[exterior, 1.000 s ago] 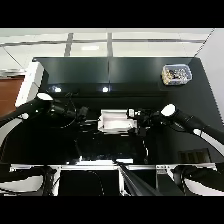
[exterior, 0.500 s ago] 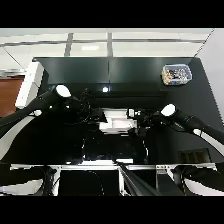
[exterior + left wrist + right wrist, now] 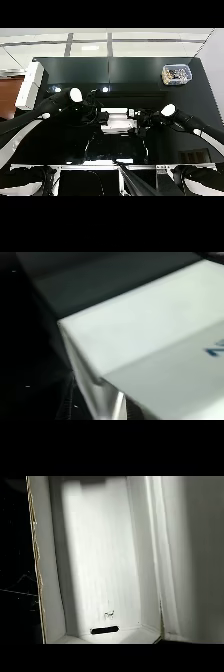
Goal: Fold the box and place the chain.
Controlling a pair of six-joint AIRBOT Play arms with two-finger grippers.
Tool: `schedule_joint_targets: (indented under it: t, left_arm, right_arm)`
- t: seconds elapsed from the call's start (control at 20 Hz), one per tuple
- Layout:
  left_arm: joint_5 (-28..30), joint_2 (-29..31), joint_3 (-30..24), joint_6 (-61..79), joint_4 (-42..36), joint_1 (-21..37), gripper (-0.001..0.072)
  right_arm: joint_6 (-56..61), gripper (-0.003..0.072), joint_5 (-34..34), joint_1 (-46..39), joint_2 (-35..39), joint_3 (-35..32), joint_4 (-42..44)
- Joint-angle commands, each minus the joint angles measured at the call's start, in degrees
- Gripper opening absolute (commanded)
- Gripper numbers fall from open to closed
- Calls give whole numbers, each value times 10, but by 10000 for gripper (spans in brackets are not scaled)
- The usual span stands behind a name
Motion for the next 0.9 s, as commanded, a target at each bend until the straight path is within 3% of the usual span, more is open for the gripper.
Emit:
schedule_joint_targets:
  t: [0.0,0.2,0.6,0.85]
  left_arm:
    - [26,0,6,-107,106,-37,368]
    - [27,0,34,-183,206,-81,368]
    - [-7,0,52,-208,214,-95,369]
    - [0,-5,52,-296,307,-148,369]
  right_arm:
    - [1,432,-1,0,0,0,0]
    - [1,432,-1,0,0,0,0]
    - [1,432,-1,0,0,0,0]
    - [1,432,-1,0,0,0,0]
